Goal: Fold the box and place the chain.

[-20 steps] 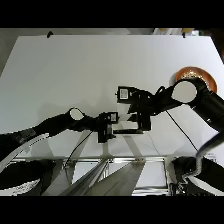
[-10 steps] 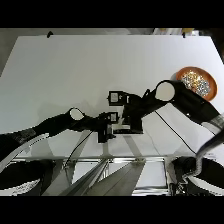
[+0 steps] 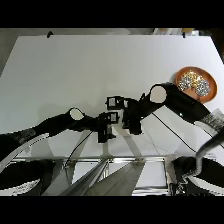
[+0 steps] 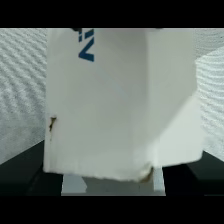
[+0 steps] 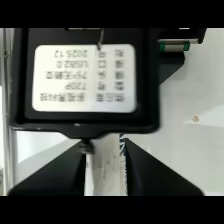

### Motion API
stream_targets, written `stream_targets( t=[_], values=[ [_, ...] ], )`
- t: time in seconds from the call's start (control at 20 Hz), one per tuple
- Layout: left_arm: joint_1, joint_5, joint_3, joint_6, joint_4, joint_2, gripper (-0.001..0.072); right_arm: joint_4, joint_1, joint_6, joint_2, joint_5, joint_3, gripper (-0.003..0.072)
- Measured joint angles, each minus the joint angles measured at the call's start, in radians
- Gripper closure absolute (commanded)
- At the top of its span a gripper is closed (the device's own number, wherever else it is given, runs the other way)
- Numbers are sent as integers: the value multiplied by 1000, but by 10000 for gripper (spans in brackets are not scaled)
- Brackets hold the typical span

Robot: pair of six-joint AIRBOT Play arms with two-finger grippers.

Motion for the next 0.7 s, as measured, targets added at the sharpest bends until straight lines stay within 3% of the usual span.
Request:
stream_targets(
  t=[0.15, 0.5, 0.6, 0.7],
  values=[
    [0, 0, 0, -1, 0, 0, 505, -13, 6, 2, 11, -17, -4, 586],
    [0, 0, 0, -2, -1, 0, 505, -42, 27, 10, 20, -53, -27, 589],
    [0, 0, 0, 1, 0, 0, 505, -41, 33, 10, 21, -67, -45, 564],
    [0, 0, 0, 2, 2, 0, 505, -32, 36, 11, 21, -85, -62, 466]
  ],
)
